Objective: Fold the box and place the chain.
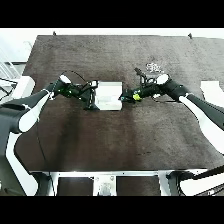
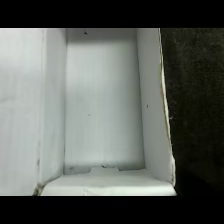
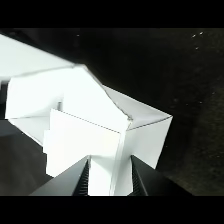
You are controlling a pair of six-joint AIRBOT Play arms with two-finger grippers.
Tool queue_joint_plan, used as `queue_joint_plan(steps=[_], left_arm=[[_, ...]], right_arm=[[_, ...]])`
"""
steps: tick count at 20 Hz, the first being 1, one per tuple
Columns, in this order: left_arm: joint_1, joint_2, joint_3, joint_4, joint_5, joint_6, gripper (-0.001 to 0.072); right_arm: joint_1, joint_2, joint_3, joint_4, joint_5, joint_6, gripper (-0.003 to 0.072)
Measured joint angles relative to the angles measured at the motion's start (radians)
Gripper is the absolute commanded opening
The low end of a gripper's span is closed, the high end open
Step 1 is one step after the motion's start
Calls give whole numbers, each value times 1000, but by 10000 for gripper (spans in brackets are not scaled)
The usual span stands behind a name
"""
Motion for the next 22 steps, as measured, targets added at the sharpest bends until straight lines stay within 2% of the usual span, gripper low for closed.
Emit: queue_joint_plan(steps=[7,8,9,10,22], left_arm=[[-1,0,0,1,-1,1,347],[-1,0,0,1,-1,2,348],[-1,0,0,1,-1,2,348],[-1,0,0,2,-1,2,348],[0,0,0,3,0,2,348]], right_arm=[[84,0,107,-311,33,250,315],[97,0,117,-354,40,286,321],[109,0,126,-395,48,322,367],[120,0,133,-425,53,350,367],[204,-42,195,-550,41,527,368]])
